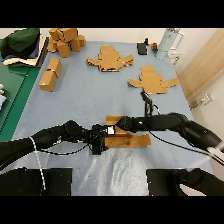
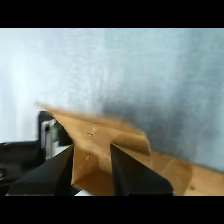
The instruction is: Fold the box.
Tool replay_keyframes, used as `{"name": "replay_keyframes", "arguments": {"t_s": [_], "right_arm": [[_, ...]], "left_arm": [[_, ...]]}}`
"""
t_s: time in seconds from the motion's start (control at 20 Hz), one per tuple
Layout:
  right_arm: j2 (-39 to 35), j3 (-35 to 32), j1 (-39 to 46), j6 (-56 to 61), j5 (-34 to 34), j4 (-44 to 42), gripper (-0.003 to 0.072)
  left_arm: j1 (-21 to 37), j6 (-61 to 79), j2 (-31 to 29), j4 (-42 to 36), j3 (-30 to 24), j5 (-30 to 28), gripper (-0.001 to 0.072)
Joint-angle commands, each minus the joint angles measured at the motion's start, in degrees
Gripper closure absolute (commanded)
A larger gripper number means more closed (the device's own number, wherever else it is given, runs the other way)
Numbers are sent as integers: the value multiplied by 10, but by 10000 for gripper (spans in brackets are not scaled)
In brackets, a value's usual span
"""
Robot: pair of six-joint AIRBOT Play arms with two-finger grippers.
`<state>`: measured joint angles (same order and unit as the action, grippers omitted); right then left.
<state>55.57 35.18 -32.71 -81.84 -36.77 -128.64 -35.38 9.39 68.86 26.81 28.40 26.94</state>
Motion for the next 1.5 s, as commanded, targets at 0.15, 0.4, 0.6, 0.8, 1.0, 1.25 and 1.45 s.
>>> {"name": "replay_keyframes", "arguments": {"t_s": [0.15,0.4,0.6,0.8,1.0,1.25,1.45], "right_arm": [[163,46,2,-92,-27,47,356],[170,46,2,-139,-31,49,356],[127,60,2,-153,-40,94,356],[27,81,2,-153,-105,202,356],[-80,68,2,-203,-200,249,355],[-193,-27,2,-331,-312,222,313],[-221,-115,2,-485,-203,239,90]], "left_arm": [[0,0,0,0,0,0,224],[0,0,0,0,0,0,224],[0,0,0,0,0,0,224],[0,0,0,0,0,0,224],[0,0,0,0,0,0,224],[0,0,0,0,0,0,224],[0,0,0,0,0,0,224]]}}
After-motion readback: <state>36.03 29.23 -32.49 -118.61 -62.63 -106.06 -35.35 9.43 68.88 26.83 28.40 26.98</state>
